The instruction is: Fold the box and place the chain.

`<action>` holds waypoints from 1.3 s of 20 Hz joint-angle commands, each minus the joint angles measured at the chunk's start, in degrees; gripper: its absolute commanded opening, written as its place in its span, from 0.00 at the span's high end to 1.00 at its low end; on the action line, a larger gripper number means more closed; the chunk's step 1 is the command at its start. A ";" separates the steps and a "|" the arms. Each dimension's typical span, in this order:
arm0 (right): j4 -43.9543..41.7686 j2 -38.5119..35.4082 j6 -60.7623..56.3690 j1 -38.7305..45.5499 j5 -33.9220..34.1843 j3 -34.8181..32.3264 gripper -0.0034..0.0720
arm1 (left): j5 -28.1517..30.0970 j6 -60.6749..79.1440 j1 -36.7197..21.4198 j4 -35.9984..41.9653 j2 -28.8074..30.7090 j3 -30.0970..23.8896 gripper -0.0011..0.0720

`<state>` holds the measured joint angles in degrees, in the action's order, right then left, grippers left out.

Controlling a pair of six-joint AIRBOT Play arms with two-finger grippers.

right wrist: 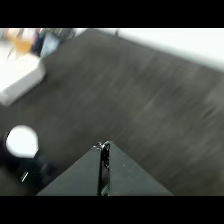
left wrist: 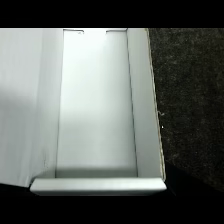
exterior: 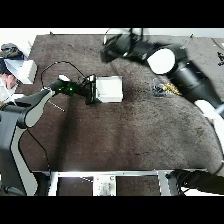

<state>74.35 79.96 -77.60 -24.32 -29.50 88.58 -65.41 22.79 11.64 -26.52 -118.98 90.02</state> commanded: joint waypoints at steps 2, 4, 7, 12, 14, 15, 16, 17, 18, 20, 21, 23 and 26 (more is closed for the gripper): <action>-4.13 6.23 -0.90 -1.18 -2.49 -3.50 0.97 | 0.02 0.00 -0.04 -0.02 -0.02 -0.02 0.50; -4.09 8.02 -1.70 -0.94 -2.47 -6.03 0.97 | 0.02 0.00 -0.02 0.00 -0.02 -0.02 0.50; -2.58 10.34 -1.75 1.11 -2.67 -7.87 0.39 | 0.02 0.00 -0.02 -0.02 -0.02 -0.02 0.50; -2.16 8.11 -2.80 10.71 -10.10 -8.33 0.56 | 0.02 0.00 -0.02 -0.02 -0.02 -0.02 0.50; -2.14 4.11 -3.23 16.00 -13.53 -13.03 0.56 | 0.02 0.00 -0.02 -0.02 -0.02 -0.02 0.50; -2.16 1.11 -4.07 19.06 -13.40 -17.31 0.56 | 0.02 0.00 -0.02 -0.02 -0.02 -0.02 0.50; -2.19 -1.88 -5.77 22.03 -12.44 -22.08 0.56 | 0.02 0.00 -0.04 -0.02 -0.02 -0.02 0.50; -2.16 -4.33 -7.67 24.59 -11.15 -26.43 0.56 | 0.02 0.00 -0.02 0.00 -0.02 -0.02 0.50; -2.19 -6.23 -9.55 26.82 -9.62 -30.47 0.56 | 0.02 0.00 -0.04 0.00 -0.02 -0.02 0.50; -2.21 -7.87 -12.68 29.99 -5.09 -37.44 0.55 | 0.02 0.00 -0.04 0.00 -0.02 -0.02 0.50; -2.23 -7.65 -14.27 30.64 -2.12 -39.93 0.55 | 0.00 0.00 -0.02 -0.02 -0.02 -0.02 0.50; -3.82 -5.68 -15.96 30.82 4.74 -42.75 0.55 | 0.04 0.00 -0.04 -0.02 -0.02 -0.02 0.50; -8.85 -0.59 -15.91 30.82 13.09 -42.73 0.56 | 0.02 0.00 -0.02 -0.02 -0.02 -0.02 0.50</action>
<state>69.49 76.58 -91.77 5.56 -25.50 48.21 -65.41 22.79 11.64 -26.52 -118.98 90.02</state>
